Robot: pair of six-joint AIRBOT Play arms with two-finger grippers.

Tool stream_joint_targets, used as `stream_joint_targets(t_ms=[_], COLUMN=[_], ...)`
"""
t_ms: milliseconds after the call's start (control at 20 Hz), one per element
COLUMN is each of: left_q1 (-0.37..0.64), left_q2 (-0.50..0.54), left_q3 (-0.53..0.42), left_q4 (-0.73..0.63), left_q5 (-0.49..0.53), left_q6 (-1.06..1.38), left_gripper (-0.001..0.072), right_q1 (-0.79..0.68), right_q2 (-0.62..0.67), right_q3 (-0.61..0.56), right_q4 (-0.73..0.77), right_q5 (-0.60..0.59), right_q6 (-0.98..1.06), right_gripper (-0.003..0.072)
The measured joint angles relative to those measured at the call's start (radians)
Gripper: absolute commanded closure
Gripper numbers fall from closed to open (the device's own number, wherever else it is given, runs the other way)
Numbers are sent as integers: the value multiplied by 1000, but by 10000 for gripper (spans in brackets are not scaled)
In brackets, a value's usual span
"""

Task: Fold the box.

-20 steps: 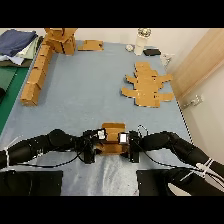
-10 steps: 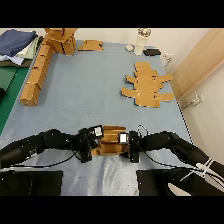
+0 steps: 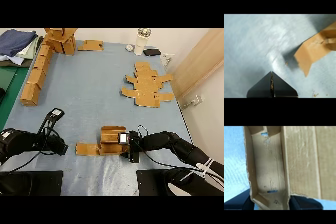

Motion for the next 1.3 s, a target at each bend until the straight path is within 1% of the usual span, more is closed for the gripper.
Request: stream_joint_targets(t_ms=[100, 150, 350, 450, 550, 700, 800, 1000, 1150, 1300], left_q1=[25, 33, 47, 49, 39, -13, -62, -144, -201, -228], left_q2=[-19, -39, -130, -169, -196, -233, -261, -303, -319, -324], left_q3=[-35, -47, -68, -71, -74, -76, -75, -63, -33, 6], left_q4=[-57, -111, -352, -449, -519, -586, -625, -681, -713, -724], left_q5=[-10, -3, 66, 100, 132, 190, 249, 337, 375, 393], left_q6=[-41, -34, 58, 100, 131, 151, 155, 157, 158, 158], left_gripper=[698, 698, 698, 699, 699, 699, 699, 699, 697, 694], right_q1=[0, 0, 0, 0, 0, 0, 0, 0, 0, 0], right_q2=[0, 0, 0, 0, 0, 0, 0, 0, 0, 0], right_q3=[0, 0, 0, 0, 0, 0, 0, 0, 0, 0], right_q4=[0, 0, 0, 0, 0, 0, 0, 0, 0, 0], right_q5=[0, 0, -1, -1, -1, -1, -1, -1, -1, -1], right_q6=[0, 0, 0, 0, 0, 0, 0, 0, 0, 0], right_gripper=[176, 176, 176, 177, 177, 176, 177, 176, 176, 176])
